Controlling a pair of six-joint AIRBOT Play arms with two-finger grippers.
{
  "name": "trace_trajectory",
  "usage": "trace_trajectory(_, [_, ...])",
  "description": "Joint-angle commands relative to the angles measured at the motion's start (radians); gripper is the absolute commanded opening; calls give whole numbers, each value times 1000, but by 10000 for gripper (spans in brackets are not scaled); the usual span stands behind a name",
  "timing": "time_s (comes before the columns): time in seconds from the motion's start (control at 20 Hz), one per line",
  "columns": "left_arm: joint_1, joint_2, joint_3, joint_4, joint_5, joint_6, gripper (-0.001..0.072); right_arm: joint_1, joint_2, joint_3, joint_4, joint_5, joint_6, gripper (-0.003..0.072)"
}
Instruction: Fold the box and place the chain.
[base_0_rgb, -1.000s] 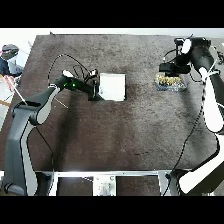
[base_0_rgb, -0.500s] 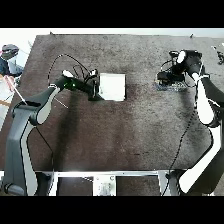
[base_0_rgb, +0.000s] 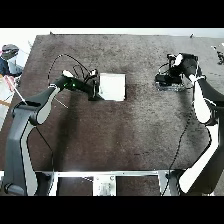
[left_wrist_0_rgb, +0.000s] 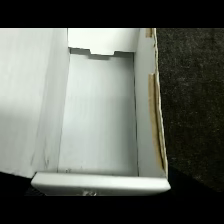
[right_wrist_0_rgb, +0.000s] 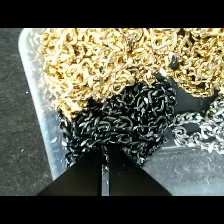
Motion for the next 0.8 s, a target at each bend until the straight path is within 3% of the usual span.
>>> trace_trajectory(0.0, [0,1,0,0,0,0,538,1,37,1,-3,14,1,11])
trace_trajectory(0.4, [0,1,0,0,0,0,538,22,329,1,-26,72,-48,10])
trace_trajectory(0.55, [0,1,0,0,0,0,538,60,477,1,-37,-9,-72,10])
trace_trajectory(0.75, [0,1,0,0,0,0,538,134,657,1,-93,-217,-74,10])
